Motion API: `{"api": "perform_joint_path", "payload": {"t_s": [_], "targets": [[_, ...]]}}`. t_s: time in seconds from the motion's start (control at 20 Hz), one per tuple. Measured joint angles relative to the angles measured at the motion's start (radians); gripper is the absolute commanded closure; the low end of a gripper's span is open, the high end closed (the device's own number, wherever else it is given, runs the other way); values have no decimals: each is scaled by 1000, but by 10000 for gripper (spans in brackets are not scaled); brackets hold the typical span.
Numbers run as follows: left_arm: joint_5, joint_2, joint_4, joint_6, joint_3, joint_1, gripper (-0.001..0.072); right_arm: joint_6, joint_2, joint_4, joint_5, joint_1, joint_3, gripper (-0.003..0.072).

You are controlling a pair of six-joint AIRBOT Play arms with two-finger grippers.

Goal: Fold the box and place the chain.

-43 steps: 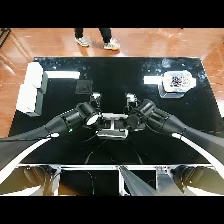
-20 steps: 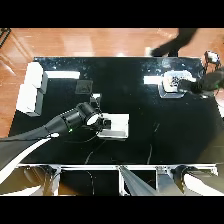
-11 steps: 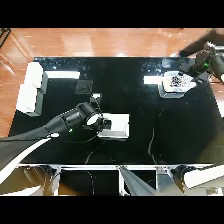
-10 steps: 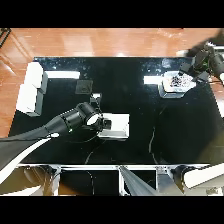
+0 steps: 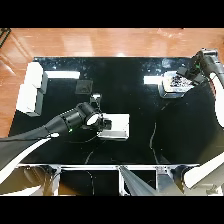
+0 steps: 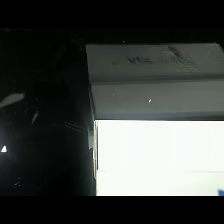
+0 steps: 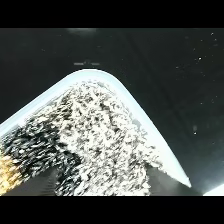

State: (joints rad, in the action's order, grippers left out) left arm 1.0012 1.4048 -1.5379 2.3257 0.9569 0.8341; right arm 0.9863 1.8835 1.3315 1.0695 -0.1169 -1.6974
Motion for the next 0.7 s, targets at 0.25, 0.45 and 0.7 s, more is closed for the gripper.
{"api": "perform_joint_path", "payload": {"t_s": [0.25,0.45,0.7], "targets": [[2,0,5,0,0,-2,689,-10,13,-5,-13,-4,-2,132],[2,0,6,0,0,-2,689,-10,19,-7,-28,-13,-2,162],[3,0,6,0,0,-2,688,44,23,23,-21,-19,-6,663]]}}
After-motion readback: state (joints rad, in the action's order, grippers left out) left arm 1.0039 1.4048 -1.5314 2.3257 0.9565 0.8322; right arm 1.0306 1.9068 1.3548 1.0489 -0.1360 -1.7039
